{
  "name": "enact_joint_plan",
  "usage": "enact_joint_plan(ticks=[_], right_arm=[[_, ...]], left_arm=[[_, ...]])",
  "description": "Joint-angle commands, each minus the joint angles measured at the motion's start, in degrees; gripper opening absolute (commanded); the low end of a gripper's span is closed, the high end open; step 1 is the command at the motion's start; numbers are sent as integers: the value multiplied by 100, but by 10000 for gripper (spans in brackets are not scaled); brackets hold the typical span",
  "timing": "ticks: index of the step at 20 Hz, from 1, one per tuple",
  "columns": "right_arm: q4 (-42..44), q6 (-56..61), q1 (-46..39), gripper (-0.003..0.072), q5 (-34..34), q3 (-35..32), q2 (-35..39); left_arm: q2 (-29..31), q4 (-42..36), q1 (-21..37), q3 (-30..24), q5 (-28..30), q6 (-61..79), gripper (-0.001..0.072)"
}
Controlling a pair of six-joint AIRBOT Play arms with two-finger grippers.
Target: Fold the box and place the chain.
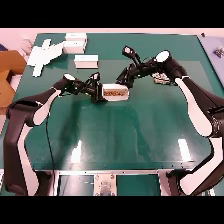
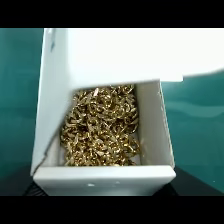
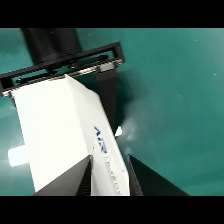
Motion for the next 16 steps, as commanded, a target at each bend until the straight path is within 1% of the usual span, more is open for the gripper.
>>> enact_joint_plan(ticks=[1, 3, 7, 12, 13, 15, 16], right_arm=[[-28, 22, -42, 272, 457, 35, -33], [-33, 81, -42, 300, 560, 35, -33], [-26, 105, -35, 300, 726, 35, -33], [-48, 103, -33, 299, 693, 35, -44], [-52, 101, -35, 295, 651, 33, -48], [-55, 101, -28, 260, 601, 35, -48], [-81, 101, -7, 259, 592, 35, -55]], left_arm=[[-4, 2, -2, 2, 4, 0, 528], [-4, 2, -2, 2, 4, 0, 529], [-4, 2, -2, 2, 7, 0, 528], [-4, 2, -2, 2, 4, 0, 529], [-4, 2, -2, 2, 4, 0, 529], [-4, 2, -2, 2, 2, 0, 529], [-4, 2, -2, 2, 2, 0, 529]])
